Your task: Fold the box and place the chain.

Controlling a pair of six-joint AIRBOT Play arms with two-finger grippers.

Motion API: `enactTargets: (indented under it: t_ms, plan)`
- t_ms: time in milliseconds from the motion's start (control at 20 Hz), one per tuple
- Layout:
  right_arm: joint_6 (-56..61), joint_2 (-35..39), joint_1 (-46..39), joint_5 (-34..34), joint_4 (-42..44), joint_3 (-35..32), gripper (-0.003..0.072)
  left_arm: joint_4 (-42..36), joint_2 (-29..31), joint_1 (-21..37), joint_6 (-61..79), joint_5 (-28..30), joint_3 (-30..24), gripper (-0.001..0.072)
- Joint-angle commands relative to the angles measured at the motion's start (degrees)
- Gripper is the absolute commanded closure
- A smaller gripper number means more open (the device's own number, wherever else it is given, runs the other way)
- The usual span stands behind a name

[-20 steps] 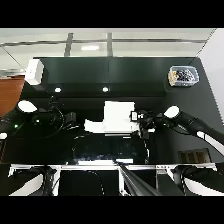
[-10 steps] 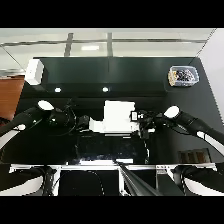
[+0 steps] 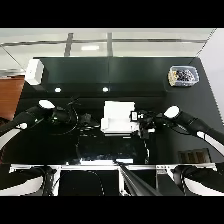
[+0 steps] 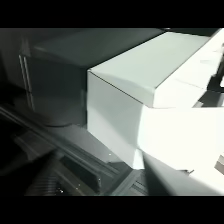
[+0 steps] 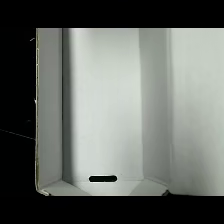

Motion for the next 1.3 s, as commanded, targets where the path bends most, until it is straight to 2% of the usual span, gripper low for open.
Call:
enactTargets:
  t_ms: [0, 200, 300, 550, 650, 750, 1050, 1250]
  plan:
    - [0.0, -0.02, 0.0, 0.0, 0.02, 0.04, 0.0276, -0.87, -0.04, -0.28, 0.42, -2.12, 0.81, 0.0]
    - [0.0, -0.02, 0.02, 0.0, 0.02, 0.04, 0.0275, -0.52, -0.04, -1.73, -1.29, -2.01, 3.89, 0.0031]
    - [0.0, -0.02, 0.02, 0.0, 0.02, 0.04, 0.0276, 0.31, -0.04, -3.5, -3.02, -1.92, 5.97, 0.0143]
    - [0.0, -0.02, 0.02, -0.04, 0.02, 0.04, 0.0275, 7.5, -0.02, -7.8, -14.21, -1.99, 10.8, 0.0144]
    - [0.02, -0.02, 0.02, -0.07, 0.02, 0.04, 0.0276, 10.54, -0.04, -9.64, -17.86, -1.9, 12.44, 0.02]
    - [0.02, -0.02, 0.02, -0.09, 0.02, 0.04, 0.0276, 15.34, -0.04, -11.67, -24.2, -1.22, 14.21, 0.0227]
    - [0.02, -0.02, 0.07, -0.13, 0.02, 0.04, 0.0275, 23.02, -0.04, -17.38, -33.7, 2.99, 16.7, 0.0229]
    - [0.02, -0.02, 0.07, -0.13, 0.0, 0.04, 0.0275, 24.0, -0.04, -19.3, -36.63, 4.57, 16.72, 0.0229]
